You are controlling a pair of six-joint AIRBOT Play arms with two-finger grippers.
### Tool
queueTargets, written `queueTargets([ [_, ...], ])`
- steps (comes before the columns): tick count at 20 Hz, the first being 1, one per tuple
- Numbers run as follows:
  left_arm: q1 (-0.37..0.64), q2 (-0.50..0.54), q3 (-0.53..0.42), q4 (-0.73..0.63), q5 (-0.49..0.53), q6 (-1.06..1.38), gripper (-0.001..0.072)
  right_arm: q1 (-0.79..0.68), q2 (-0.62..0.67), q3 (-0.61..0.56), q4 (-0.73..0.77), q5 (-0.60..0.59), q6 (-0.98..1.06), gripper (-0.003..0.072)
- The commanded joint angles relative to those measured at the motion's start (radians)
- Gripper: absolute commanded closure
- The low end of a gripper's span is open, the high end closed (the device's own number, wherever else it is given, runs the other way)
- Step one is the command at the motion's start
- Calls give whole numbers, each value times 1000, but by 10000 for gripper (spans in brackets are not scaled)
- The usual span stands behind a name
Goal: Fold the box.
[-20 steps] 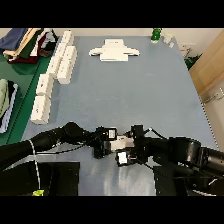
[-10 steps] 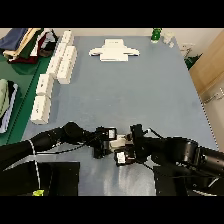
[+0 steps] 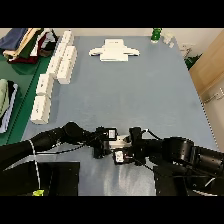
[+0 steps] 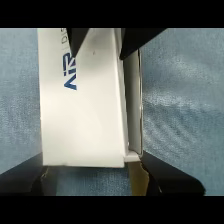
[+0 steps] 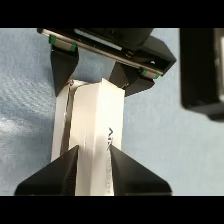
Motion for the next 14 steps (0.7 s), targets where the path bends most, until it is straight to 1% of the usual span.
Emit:
queueTargets([
  [1, 0, 0, 1, -1, 0, -1, 311, 1, 0, -6, 57, -27, 0, 399],
  [8, 0, 0, 1, -1, 0, -1, 311, 1, 8, -5, 74, -38, 0, 396],
  [11, 0, 0, 1, 0, 0, -1, 311, 1, 57, 2, 74, -27, 5, 385],
  [14, 0, 0, 1, -1, 0, -1, 311, 1, 135, 6, 75, -75, 55, 385],
])
